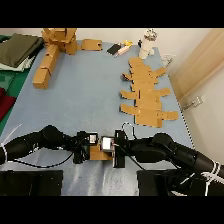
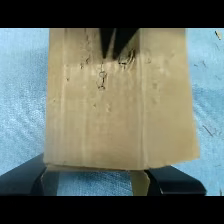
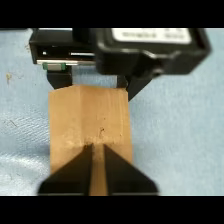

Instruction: Fold the box.

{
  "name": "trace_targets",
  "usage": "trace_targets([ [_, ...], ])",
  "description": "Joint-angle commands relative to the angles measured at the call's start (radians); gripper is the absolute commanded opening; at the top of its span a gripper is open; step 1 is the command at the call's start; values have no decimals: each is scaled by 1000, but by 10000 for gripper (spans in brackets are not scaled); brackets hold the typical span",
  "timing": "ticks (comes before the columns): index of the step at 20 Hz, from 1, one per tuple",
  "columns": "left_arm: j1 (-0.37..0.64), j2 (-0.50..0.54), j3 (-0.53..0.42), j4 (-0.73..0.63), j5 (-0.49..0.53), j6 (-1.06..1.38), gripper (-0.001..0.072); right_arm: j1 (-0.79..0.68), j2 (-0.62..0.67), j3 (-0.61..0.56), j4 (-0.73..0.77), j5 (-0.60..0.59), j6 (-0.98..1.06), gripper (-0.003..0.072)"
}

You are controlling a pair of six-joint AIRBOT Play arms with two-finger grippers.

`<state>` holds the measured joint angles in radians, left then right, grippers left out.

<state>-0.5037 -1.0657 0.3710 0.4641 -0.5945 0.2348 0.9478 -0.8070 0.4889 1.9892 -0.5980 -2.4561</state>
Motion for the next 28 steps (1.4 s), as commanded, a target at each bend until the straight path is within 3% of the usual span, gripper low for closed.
trace_targets([
  [1,0,0,0,0,0,0,560,39,13,-4,-53,2,-13,351],
  [4,0,0,0,0,0,0,560,39,15,-4,-62,-24,-13,378],
  [7,0,0,0,0,0,0,560,39,16,-4,-96,-25,-13,483],
  [19,0,0,0,0,0,0,560,40,17,-28,-208,-6,40,470],
  [21,0,0,0,0,0,0,560,79,23,-28,-294,2,126,427],
  [25,0,1,0,0,0,0,560,194,35,-36,-571,-7,416,426],
  [28,0,1,0,0,0,0,560,231,35,-41,-601,-1,470,425],
])
